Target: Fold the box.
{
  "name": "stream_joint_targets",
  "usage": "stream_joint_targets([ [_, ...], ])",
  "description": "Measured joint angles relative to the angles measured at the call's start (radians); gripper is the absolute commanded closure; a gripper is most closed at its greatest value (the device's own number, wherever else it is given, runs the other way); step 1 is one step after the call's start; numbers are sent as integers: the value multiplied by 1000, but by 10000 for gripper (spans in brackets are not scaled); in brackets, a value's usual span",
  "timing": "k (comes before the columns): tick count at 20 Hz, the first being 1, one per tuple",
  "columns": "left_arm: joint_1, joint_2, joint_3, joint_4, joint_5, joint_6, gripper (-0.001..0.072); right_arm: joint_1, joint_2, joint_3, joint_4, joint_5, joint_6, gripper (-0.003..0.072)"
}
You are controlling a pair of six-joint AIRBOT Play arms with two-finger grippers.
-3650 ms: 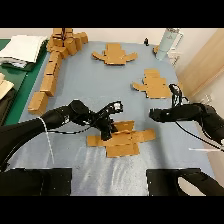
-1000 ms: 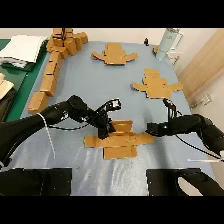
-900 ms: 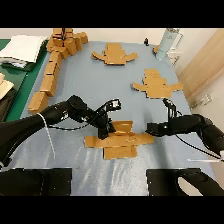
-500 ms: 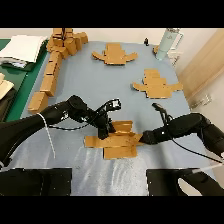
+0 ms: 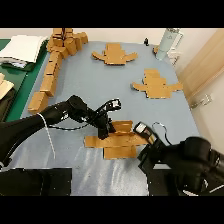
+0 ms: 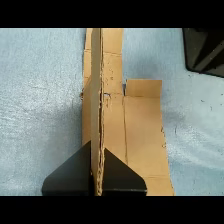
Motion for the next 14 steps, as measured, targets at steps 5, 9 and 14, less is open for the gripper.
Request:
stream_joint_targets([
  [5,0,0,0,0,0,0,695,196,-108,-37,-223,130,-45,214],
  [9,0,0,0,0,0,0,695,236,-231,-45,-295,227,-108,214],
  [14,0,0,0,0,0,0,695,248,-299,-48,-328,277,-139,215],
])
